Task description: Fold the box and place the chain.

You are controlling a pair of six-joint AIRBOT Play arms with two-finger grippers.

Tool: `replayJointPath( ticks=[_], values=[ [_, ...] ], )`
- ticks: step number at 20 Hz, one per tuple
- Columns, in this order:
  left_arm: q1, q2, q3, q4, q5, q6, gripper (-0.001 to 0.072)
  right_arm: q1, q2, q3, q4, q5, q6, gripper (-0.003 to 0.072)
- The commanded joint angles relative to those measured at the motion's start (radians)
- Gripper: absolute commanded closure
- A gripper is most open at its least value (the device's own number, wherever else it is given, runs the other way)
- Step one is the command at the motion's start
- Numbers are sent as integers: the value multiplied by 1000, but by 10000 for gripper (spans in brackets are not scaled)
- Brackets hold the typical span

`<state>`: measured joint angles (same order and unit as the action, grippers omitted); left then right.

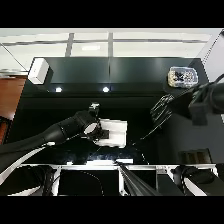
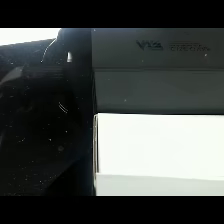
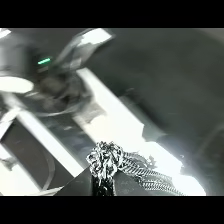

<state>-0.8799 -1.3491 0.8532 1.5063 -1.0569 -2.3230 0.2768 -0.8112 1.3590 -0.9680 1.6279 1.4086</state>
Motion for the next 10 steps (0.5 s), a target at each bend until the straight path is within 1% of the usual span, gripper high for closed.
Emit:
replayJointPath(
  ticks=[1, 4, 10],
  values=[
    [0, -1, -1, 0, 0, 0, 677, 66, 3, -75, 105, -61, -16, 645],
    [0, -1, -1, 0, 0, 0, 678, 130, -11, -143, 158, -154, -26, 646],
    [0, -1, -1, 0, 1, 0, 677, 277, -121, -255, 145, -312, -59, 646]
  ],
)
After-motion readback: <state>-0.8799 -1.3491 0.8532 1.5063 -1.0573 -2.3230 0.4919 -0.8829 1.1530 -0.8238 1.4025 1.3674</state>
